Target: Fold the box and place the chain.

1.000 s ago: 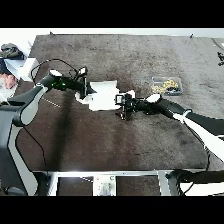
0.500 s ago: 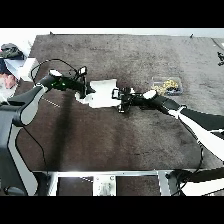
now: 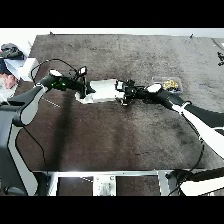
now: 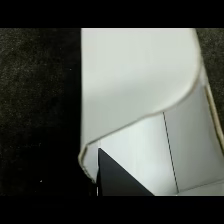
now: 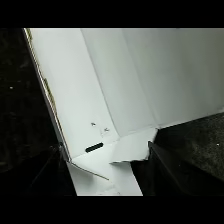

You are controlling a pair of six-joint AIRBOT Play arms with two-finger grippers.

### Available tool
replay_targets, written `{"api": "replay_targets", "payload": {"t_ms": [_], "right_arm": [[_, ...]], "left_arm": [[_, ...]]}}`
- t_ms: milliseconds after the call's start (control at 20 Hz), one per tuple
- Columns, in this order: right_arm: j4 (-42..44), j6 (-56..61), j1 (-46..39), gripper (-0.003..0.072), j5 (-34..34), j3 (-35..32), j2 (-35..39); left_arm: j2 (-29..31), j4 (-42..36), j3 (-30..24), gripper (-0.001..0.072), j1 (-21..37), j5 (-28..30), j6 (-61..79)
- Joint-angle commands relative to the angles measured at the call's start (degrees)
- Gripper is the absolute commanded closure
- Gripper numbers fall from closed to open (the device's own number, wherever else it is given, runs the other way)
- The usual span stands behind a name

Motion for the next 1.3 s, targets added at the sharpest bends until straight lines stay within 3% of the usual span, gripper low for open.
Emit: {"api": "replay_targets", "payload": {"t_ms": [0,600,950,1250], "right_arm": [[-0.2,0.1,-2.4,0.0101,5.2,3.6,-1.6],[-6.7,10.6,-6.3,0.0100,21.9,16.1,-11.2],[-8.8,10.6,-6.3,0.0100,21.9,19.1,-12.3],[-10.7,11.7,-6.3,0.0100,26.5,24.9,-16.9]], "left_arm": [[0.0,0.0,0.0,0.0692,0.0,-0.1,0.0],[0.0,0.0,0.0,0.0692,0.0,-0.1,0.0],[0.0,-0.1,0.0,0.0692,0.0,-0.1,0.0],[0.0,-0.1,0.0,0.0693,0.0,-0.1,0.0]]}}
